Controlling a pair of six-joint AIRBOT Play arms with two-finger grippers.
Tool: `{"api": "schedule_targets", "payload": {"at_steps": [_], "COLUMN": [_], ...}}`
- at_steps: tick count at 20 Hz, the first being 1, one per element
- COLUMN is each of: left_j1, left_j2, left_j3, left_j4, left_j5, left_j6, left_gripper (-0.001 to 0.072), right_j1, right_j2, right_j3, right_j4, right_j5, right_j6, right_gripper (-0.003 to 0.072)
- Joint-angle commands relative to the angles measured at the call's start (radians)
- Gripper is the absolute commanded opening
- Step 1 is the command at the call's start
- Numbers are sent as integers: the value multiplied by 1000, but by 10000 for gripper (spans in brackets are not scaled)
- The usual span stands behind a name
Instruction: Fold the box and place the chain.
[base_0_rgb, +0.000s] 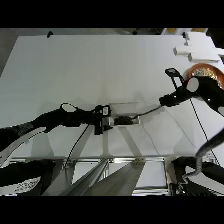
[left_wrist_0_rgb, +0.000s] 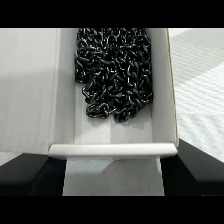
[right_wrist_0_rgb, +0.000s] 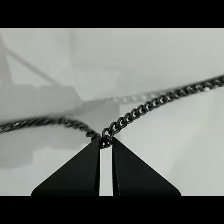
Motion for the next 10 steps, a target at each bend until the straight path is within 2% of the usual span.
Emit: {"api": "schedule_targets", "payload": {"at_steps": [1,3,6,10], "left_j1": [0,0,0,0], "left_j2": [1,1,1,1], "left_j3": [0,0,0,0], "left_j4": [0,0,0,0], "left_j5": [0,0,0,0], "left_j6": [0,0,0,0], "left_gripper": [88,88,88,88], "right_j1": [40,100,212,340], "right_j2": [137,211,292,316], "right_j3": [0,0,0,0], "right_j4": [109,179,265,339], "right_j5": [117,156,151,62], "right_j6": [-29,-29,-30,-29], "right_gripper": [16,16,16,17]}}
